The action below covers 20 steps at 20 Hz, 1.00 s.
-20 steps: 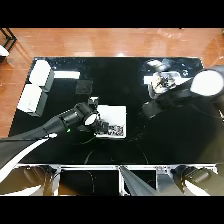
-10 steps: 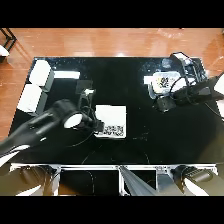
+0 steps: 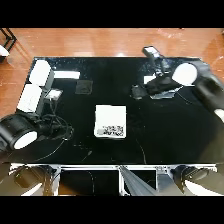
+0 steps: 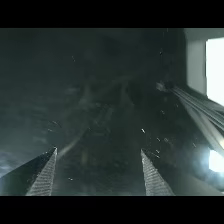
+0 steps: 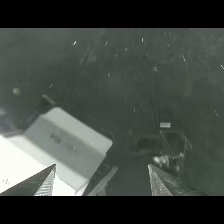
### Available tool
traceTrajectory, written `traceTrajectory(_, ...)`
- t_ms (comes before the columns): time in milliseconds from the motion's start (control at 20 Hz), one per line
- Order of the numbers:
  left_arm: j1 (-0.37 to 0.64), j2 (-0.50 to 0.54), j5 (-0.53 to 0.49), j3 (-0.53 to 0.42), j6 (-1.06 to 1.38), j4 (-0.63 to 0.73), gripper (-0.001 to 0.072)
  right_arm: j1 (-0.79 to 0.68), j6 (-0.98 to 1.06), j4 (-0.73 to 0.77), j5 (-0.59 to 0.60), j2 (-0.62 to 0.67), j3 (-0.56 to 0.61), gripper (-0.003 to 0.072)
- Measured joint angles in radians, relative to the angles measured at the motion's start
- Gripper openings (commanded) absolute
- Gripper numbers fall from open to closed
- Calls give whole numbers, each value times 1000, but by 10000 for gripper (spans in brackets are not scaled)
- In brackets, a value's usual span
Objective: Fold the box and place the chain.
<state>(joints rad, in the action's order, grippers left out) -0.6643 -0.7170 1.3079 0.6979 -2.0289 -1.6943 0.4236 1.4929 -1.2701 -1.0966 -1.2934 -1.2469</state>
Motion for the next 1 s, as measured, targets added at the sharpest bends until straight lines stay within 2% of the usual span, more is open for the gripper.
traceTrajectory(150,55,25,-74,-55,80,106,634,18,-37,57,-33,-145,-85,704)
traceTrajectory(300,76,33,-164,-79,129,151,634,51,-96,98,-65,-208,-118,704)
traceTrajectory(600,86,36,-240,-101,183,179,634,128,-233,114,-69,-240,-135,703)
traceTrajectory(1000,88,35,-298,-111,151,189,633,151,-445,132,-165,-227,-140,703)
